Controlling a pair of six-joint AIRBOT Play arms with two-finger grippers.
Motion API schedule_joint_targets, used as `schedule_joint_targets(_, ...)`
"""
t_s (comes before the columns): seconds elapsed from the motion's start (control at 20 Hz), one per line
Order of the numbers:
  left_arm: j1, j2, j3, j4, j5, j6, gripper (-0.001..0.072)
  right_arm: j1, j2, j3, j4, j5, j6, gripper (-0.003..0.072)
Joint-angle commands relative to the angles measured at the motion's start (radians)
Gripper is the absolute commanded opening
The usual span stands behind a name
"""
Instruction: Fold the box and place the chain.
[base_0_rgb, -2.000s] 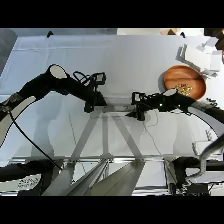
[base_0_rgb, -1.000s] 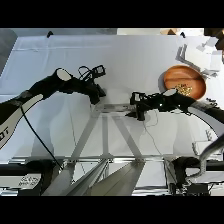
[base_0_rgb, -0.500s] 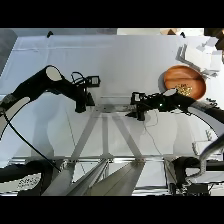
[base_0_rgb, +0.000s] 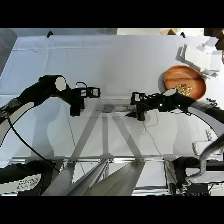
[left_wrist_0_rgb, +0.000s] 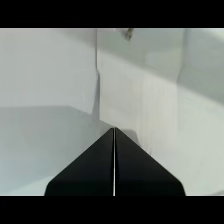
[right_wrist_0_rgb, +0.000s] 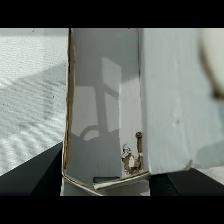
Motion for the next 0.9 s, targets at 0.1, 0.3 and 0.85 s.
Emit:
schedule_joint_targets(0.1, -0.017, 0.003, -0.002, 0.050, 0.006, -0.029, 0.0005, 0.000, 0.000, 0.001, 0.000, 0.000, 0.000, 0.0398)
schedule_joint_targets(0.3, -0.016, 0.014, -0.002, -0.130, 0.013, -0.014, 0.0007, 0.000, 0.000, 0.001, 0.000, 0.000, 0.000, 0.0398)
schedule_joint_targets(0.85, -0.017, 0.015, -0.003, -0.298, 0.103, 0.172, 0.0516, 0.000, 0.000, 0.001, 0.000, 0.000, 0.000, 0.0398)
